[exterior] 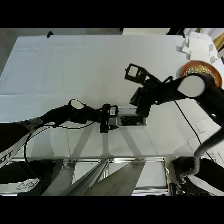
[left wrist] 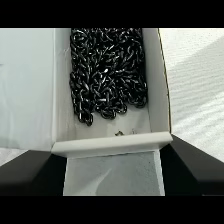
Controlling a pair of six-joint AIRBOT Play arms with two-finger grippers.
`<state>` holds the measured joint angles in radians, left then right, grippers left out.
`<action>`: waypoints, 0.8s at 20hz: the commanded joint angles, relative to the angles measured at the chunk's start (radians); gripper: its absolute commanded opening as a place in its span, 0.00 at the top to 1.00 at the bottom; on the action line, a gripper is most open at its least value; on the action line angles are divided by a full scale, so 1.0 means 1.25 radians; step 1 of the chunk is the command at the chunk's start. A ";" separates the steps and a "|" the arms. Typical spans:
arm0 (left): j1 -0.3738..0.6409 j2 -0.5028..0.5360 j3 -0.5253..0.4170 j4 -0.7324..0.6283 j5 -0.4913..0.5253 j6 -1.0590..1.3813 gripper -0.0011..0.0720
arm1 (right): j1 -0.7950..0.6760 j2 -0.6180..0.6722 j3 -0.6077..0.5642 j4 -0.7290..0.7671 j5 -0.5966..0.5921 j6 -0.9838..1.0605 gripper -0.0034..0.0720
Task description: Fold the box and place the chain.
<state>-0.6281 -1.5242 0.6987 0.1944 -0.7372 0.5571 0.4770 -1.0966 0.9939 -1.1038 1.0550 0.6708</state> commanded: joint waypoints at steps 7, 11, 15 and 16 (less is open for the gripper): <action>0.001 0.000 0.001 0.000 0.000 0.000 0.89 | 0.043 -0.053 -0.073 -0.044 -0.001 -0.233 0.80; 0.001 0.000 0.001 0.000 0.000 0.000 0.89 | 0.043 -0.052 -0.079 -0.041 0.002 -0.223 0.67; 0.001 0.000 0.001 0.000 0.000 0.000 0.89 | 0.060 -0.045 -0.080 -0.049 0.003 -0.223 0.66; 0.001 0.000 0.001 0.000 0.000 0.000 0.89 | 0.067 -0.045 -0.084 -0.057 -0.006 -0.223 0.67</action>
<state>-0.6277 -1.5242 0.6987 0.1928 -0.7349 0.5568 0.5434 -1.1557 0.8955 -1.1587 1.0580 0.3954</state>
